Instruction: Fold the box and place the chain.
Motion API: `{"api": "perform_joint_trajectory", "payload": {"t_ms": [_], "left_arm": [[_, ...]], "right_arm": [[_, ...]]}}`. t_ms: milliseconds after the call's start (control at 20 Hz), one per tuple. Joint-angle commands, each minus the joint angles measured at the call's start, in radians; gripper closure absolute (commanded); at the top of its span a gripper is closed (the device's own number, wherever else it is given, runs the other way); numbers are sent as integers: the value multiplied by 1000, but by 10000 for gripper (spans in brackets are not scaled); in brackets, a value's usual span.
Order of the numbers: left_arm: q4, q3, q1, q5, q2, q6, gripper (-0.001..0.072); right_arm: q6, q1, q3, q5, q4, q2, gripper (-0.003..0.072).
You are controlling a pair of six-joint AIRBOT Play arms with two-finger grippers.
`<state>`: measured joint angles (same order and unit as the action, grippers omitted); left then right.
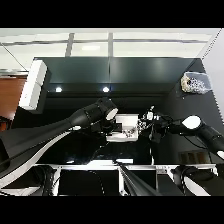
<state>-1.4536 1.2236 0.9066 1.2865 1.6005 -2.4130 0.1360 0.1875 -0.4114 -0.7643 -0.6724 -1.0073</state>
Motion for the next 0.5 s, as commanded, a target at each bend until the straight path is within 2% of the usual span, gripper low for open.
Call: {"api": "perform_joint_trajectory", "payload": {"t_ms": [0,450], "left_arm": [[0,0,-1,0,0,0,676],[0,0,-1,1,0,0,676]], "right_arm": [[113,8,-25,8,14,-46,4],[134,41,-37,-29,14,-93,4]]}}
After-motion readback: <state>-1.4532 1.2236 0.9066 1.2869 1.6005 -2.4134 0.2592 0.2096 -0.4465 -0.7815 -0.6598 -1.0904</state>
